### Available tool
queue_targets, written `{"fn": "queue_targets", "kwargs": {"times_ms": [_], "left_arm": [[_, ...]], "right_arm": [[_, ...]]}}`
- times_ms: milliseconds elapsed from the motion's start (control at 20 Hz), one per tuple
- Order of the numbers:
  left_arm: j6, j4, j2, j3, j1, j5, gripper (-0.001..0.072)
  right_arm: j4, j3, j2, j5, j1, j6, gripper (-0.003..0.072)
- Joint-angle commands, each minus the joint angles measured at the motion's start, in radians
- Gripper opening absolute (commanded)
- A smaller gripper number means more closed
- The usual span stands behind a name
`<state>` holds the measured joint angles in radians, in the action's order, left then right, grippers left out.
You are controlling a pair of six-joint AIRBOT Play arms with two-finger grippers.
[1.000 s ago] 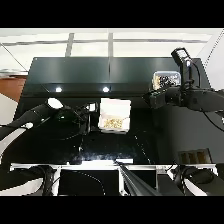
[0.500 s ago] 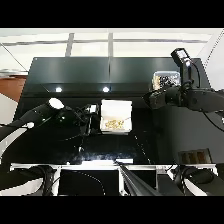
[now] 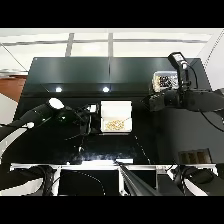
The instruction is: Fold the box and place the chain.
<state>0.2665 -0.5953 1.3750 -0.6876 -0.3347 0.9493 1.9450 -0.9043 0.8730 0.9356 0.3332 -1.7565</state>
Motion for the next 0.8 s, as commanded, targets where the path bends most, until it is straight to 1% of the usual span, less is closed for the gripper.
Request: {"fn": "queue_targets", "kwargs": {"times_ms": [0, 500, 750], "left_arm": [[-0.01, 0.001, 0.001, 0.0, 0.0, -0.03, 0.0702], [-0.005, 0.033, 0.001, 0.0, -0.002, -0.025, 0.0703], [-0.005, 0.031, 0.001, 0.0, -0.036, -0.026, 0.0703]], "right_arm": [[-0.012, 0.0, 0.023, 0.044, 0.001, 0.04, 0.0698], [-0.012, 0.018, 0.029, 0.056, 0.001, 0.067, 0.0698], [-0.012, 0.018, 0.029, 0.056, 0.001, 0.076, 0.0698]]}}
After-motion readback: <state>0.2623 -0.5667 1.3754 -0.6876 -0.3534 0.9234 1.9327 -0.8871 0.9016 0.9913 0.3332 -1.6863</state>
